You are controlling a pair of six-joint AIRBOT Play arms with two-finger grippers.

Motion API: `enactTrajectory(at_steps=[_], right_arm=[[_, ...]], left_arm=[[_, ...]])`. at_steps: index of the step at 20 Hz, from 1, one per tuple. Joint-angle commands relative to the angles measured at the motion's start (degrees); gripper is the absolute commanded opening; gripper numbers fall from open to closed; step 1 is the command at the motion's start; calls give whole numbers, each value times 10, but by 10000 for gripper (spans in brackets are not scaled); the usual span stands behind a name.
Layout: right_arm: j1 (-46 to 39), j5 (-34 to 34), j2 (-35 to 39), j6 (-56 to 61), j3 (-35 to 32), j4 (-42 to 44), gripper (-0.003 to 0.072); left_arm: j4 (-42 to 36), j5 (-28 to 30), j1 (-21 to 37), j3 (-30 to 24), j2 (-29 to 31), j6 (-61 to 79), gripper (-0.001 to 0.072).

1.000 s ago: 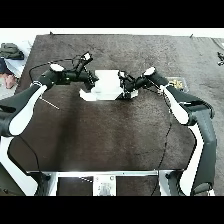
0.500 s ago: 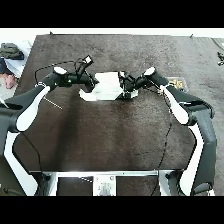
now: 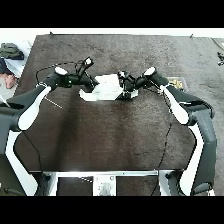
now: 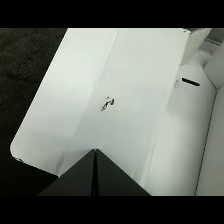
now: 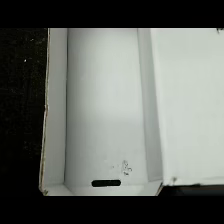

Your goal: Fold the box and place the chain.

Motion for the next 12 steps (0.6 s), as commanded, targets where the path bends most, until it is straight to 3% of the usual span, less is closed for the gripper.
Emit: enactTrajectory(at_steps=[1,4,7,9,12], right_arm=[[0,0,0,0,0,0,168],[0,0,0,0,0,0,168],[0,0,0,0,0,0,168],[0,0,0,0,0,0,168],[0,0,0,0,0,0,168]], left_arm=[[-4,-47,8,49,0,3,10],[-3,-151,37,112,0,-1,7],[5,-215,66,148,0,-2,6],[24,-240,71,152,11,-10,6],[104,-231,61,150,47,-35,6]])
